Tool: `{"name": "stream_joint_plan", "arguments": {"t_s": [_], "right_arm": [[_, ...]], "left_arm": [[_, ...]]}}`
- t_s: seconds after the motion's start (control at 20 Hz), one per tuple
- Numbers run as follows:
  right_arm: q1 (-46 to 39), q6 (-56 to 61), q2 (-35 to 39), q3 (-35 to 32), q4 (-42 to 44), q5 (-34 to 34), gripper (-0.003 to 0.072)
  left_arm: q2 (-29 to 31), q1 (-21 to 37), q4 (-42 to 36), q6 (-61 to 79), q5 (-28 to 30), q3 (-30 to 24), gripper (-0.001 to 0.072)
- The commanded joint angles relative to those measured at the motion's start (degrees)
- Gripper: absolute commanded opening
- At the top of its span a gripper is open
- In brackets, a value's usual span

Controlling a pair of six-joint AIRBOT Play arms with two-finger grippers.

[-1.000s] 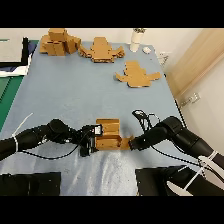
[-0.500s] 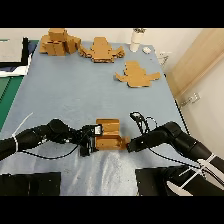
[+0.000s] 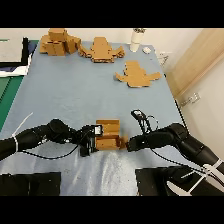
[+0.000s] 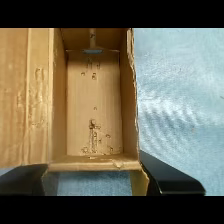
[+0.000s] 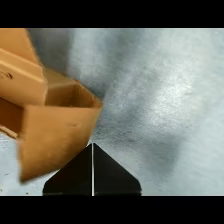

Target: Fold the box.

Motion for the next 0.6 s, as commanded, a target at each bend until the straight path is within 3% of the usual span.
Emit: {"name": "stream_joint_plan", "arguments": {"t_s": [0.0, 0.2, 0.3, 0.55], "right_arm": [[-0.02, 0.42, 1.6, 0.04, -0.94, -2.71, 0.0003], [-0.02, 0.44, 1.68, 0.04, 1.01, -1.49, 0.0013], [-0.02, 0.44, 1.66, 0.04, 2.69, 0.37, 0.0109], [-0.02, 0.46, 1.66, 0.04, 5.4, 3.34, 0.0109]], "left_arm": [[-0.02, 0.0, 0.0, -0.04, 0.07, -0.04, 0.051], [-0.02, 0.0, 0.0, -0.04, 0.07, -0.04, 0.051], [-0.02, 0.0, 0.0, -0.04, 0.07, -0.04, 0.051], [-0.02, 0.0, 0.0, -0.04, 0.07, -0.04, 0.051]]}}
